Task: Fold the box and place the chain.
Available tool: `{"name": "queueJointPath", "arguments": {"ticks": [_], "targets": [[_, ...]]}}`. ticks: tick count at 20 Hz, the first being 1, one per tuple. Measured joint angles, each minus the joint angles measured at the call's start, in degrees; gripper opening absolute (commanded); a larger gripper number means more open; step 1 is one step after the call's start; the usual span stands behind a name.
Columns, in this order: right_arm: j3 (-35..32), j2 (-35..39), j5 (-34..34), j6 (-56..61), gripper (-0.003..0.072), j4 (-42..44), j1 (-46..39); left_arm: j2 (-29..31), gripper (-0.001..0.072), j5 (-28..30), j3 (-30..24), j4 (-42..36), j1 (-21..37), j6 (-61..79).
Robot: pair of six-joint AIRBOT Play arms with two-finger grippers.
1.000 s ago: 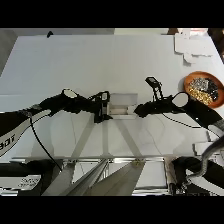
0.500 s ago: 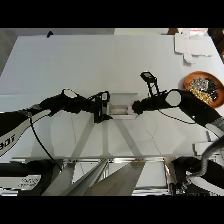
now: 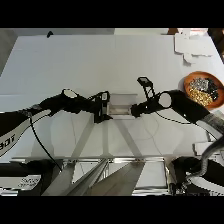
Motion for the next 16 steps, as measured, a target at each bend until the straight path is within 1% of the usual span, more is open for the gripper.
{"name": "queueJointPath", "arguments": {"ticks": [6,12,14,16], "targets": [[0.83,-0.81,0.35,4.02,0.0483,-3.45,1.29,0.0,0.0276,-0.07,0.0,-0.02,0.0,-0.02],[3.76,-1.07,1.73,7.04,0.0481,-3.8,2.62,0.0,0.0276,0.0,0.0,-0.07,0.0,-0.07],[4.09,-1.46,1.51,8.96,0.0461,-4.15,3.52,0.0,0.0276,0.0,0.0,-0.07,0.0,-0.07],[4.24,-2.14,1.16,11.78,0.0461,-5.79,4.59,0.0,0.0276,-0.02,0.0,-0.07,0.0,-0.07]]}}
